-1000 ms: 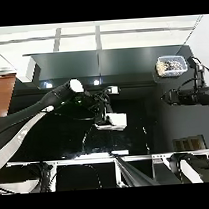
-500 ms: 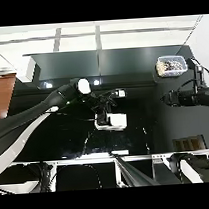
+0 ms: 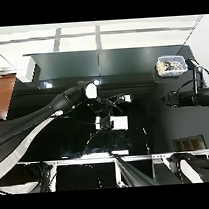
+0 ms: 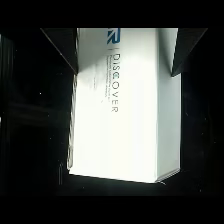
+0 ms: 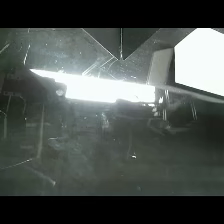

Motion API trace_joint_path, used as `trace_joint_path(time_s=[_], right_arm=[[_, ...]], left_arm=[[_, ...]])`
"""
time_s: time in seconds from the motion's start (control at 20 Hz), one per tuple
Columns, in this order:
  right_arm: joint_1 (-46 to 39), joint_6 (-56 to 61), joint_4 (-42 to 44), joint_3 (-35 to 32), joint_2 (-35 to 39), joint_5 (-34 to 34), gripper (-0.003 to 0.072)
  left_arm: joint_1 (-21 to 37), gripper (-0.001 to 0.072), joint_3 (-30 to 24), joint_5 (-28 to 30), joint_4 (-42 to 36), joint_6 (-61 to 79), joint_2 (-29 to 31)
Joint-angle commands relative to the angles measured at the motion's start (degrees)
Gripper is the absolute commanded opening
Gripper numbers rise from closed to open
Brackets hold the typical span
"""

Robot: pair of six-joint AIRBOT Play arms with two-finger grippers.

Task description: Fold the box and place the chain.

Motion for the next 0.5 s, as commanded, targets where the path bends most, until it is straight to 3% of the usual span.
trace_joint_path(time_s=[0.0, 0.45], right_arm=[[0.02, 0.02, 0.02, 0.07, 0.04, 0.57, 0.0017], [0.04, -0.17, 0.00, 0.07, 0.04, 0.63, 0.0017]], left_arm=[[-0.22, 0.0704, 1.20, -0.76, 2.21, -4.42, 0.00], [-0.35, 0.0710, 4.46, -4.13, 3.10, -5.51, 0.07]])
